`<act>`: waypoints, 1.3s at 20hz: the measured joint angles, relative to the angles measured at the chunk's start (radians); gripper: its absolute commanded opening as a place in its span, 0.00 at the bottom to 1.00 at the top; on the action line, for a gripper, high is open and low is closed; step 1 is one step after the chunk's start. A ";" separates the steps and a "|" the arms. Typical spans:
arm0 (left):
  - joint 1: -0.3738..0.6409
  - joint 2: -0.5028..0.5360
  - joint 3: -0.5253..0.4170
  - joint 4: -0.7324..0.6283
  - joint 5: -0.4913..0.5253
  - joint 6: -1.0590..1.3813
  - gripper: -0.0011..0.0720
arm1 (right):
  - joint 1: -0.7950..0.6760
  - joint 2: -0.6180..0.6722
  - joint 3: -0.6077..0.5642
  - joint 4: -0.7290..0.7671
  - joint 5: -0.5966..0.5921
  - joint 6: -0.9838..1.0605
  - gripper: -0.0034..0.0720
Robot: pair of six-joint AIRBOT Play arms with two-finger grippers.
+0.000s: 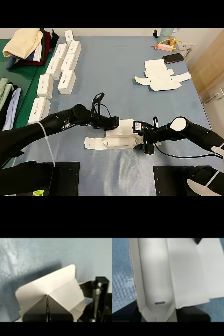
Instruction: Fold the box.
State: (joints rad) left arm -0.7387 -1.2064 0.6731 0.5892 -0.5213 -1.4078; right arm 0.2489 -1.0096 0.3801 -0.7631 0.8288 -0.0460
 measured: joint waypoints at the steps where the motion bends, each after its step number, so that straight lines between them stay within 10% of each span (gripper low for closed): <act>1: 0.013 0.029 0.005 0.009 -0.022 0.015 0.03 | 0.000 0.000 0.000 0.000 0.000 0.000 0.72; 11: 0.157 0.484 0.007 0.332 -0.408 0.294 0.03 | 0.000 0.000 0.000 0.000 0.000 0.000 0.72; 12: 0.157 0.504 0.004 0.346 -0.441 0.353 0.17 | 0.000 0.000 0.000 0.000 0.000 0.000 0.72; 13: 0.159 0.518 0.000 0.352 -0.469 0.407 0.74 | 0.000 0.000 0.000 0.000 0.000 0.000 0.72; 14: 0.161 0.530 -0.005 0.360 -0.492 0.460 0.96 | 0.000 0.000 0.000 0.000 0.000 -0.001 0.72; 26: 0.177 0.529 -0.238 0.270 -0.411 0.976 0.95 | 0.000 0.000 0.000 0.000 0.000 -0.001 0.72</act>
State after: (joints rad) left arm -0.5617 -0.6773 0.4351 0.8597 -0.9325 -0.4316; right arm 0.2493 -1.0096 0.3801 -0.7631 0.8288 -0.0467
